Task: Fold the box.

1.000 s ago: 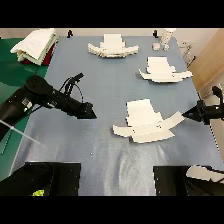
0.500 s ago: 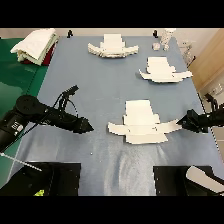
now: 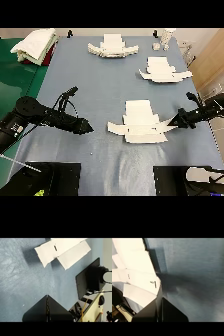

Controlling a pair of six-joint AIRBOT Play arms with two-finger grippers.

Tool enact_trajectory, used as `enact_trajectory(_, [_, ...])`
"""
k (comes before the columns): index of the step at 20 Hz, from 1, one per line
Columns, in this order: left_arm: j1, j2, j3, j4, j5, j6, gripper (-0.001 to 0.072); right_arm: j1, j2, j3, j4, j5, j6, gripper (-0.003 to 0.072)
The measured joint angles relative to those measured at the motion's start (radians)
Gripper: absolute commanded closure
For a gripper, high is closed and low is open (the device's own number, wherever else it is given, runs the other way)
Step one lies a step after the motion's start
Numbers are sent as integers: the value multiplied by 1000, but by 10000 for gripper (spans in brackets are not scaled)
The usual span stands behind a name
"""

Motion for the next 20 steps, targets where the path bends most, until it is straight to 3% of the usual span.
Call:
enact_trajectory(1, [0,0,0,0,0,0,694,19,-9,3,-3,-7,-2,682])
enact_trajectory(2, [0,-1,0,0,1,0,519,40,-16,6,-1,-12,-4,683])
enact_trajectory(3, [0,-4,0,0,5,0,209,61,-20,6,8,-17,-6,683])
enact_trajectory(8, [13,-44,12,0,21,0,189,231,51,-44,107,53,4,683])
enact_trajectory(16, [172,-202,48,-5,-27,89,189,534,489,-357,136,375,116,682])
enact_trajectory(20, [204,-317,51,-73,-46,200,189,623,633,-447,112,462,142,682])
